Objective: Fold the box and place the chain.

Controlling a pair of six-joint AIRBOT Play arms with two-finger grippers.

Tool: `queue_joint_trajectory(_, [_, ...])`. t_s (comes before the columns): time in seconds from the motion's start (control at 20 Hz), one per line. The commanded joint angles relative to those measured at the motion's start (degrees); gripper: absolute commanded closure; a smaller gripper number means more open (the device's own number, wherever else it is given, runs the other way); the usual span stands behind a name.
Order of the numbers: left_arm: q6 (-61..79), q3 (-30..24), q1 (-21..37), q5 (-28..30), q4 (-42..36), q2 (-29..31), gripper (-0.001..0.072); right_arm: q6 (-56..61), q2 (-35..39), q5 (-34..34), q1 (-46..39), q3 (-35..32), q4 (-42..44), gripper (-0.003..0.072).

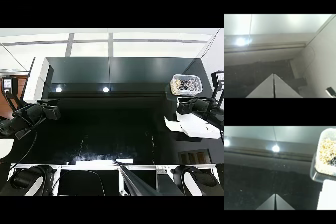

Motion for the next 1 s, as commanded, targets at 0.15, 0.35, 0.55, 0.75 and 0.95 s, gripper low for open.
queue_joint_trajectory(0.15, [0.00, 0.00, -0.04, 0.09, -0.02, 0.04, 0.0683, 0.04, 0.02, -0.02, 0.07, -0.04, 0.07, 0.0670])
queue_joint_trajectory(0.35, [0.07, 0.00, -0.02, 5.95, 1.01, 0.00, 0.0682, 0.02, 0.02, -4.87, 0.07, -0.04, 5.29, 0.0670])
queue_joint_trajectory(0.55, [0.07, -0.02, 0.20, 18.01, 0.85, -2.47, 0.0680, 8.07, -2.58, -24.68, -3.87, 0.04, -0.48, 0.0656])
queue_joint_trajectory(0.75, [0.02, 0.00, -0.02, 20.70, -1.53, -6.67, -0.0002, 14.51, -14.88, -14.67, -22.95, 4.55, -3.67, -0.0034])
queue_joint_trajectory(0.95, [0.35, 0.00, -0.15, 15.26, -1.49, -8.44, -0.0002, 15.52, -29.53, 9.70, -38.03, 19.85, -20.02, -0.0034])
